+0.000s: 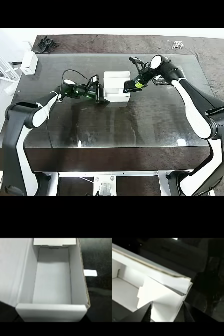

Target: Fold the box and place the chain.

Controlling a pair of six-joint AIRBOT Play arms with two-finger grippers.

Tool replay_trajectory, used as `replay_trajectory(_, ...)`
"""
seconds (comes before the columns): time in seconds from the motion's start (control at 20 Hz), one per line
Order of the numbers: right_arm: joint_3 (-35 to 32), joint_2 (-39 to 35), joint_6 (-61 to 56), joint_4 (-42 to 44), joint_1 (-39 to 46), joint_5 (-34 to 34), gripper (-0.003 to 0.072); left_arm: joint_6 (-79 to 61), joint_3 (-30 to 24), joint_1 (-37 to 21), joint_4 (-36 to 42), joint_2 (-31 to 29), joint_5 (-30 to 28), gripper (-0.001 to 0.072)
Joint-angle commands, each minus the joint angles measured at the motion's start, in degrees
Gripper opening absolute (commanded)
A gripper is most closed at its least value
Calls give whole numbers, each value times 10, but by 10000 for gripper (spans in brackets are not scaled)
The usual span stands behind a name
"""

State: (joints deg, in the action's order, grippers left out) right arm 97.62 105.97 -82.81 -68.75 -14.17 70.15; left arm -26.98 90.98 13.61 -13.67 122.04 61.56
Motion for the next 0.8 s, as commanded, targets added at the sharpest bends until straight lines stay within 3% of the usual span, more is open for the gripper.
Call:
replay_trajectory(0.0, 3, 0, -76, -59, -18, -27, 463, 0, 0, 0, 0, 0, 0, 477)
replay_trajectory(0.15, 5, 0, -121, -82, -26, -31, 454, 0, 0, 0, 0, 0, 0, 477)
replay_trajectory(0.4, 5, 0, -212, -201, -48, -50, 441, 0, 0, 0, 0, 0, 0, 478)
replay_trajectory(0.75, 4, 4, -253, -219, -65, -50, 441, 0, 0, 0, 0, 0, 0, 477)
